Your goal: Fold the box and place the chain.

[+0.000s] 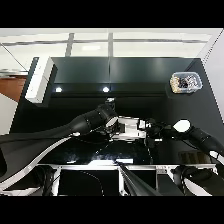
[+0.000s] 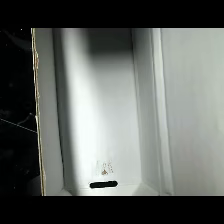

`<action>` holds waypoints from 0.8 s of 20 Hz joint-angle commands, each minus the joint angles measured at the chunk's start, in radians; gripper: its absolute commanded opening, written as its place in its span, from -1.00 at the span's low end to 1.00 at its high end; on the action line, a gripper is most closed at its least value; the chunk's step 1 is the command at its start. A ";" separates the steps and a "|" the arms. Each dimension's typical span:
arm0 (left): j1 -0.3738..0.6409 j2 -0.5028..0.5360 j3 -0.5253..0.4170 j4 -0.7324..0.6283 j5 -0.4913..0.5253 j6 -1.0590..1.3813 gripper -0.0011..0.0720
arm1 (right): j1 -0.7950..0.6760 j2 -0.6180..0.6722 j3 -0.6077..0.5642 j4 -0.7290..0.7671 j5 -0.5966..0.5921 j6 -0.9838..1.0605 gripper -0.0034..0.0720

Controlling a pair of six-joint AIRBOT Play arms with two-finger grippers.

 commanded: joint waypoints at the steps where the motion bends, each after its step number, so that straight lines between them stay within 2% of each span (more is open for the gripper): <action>1: 0.000 -0.001 0.001 0.002 0.002 0.000 0.12 | -0.001 0.000 0.001 0.000 0.000 0.000 0.35; 2: 0.000 -0.004 0.001 0.001 0.003 -0.003 0.06 | -0.001 0.000 0.001 0.000 0.000 0.000 0.35; 4: 0.000 -0.008 0.000 0.001 0.002 -0.002 -0.43 | -0.001 0.000 0.000 0.000 0.000 0.000 0.35; 5: 0.000 -0.008 0.001 -0.003 0.003 0.002 -0.77 | -0.001 0.000 0.001 0.000 0.001 0.000 0.35; 6: 0.000 -0.008 0.001 -0.004 0.003 0.004 -0.89 | -0.001 0.000 0.001 0.000 0.001 0.000 0.35; 9: 0.000 -0.008 0.001 -0.009 0.002 0.003 -0.89 | -0.001 0.000 0.001 0.000 0.000 0.000 0.36; 10: 0.000 -0.008 0.001 -0.014 0.001 0.003 -0.89 | -0.001 0.002 0.001 0.001 0.000 0.000 0.48; 11: 0.000 -0.008 0.001 -0.014 0.001 0.002 -0.89 | -0.001 0.006 0.001 0.001 0.000 0.006 0.82; 12: 0.000 -0.008 0.001 -0.014 0.000 0.002 -0.89 | -0.001 0.017 0.002 0.000 0.000 0.027 0.99; 14: 0.000 -0.008 0.001 -0.013 -0.002 0.002 -0.89 | -0.002 0.051 0.005 -0.021 0.004 0.096 0.99; 16: 0.000 -0.008 0.001 -0.013 -0.011 0.002 -0.89 | -0.004 0.099 0.016 -0.121 0.052 0.170 0.98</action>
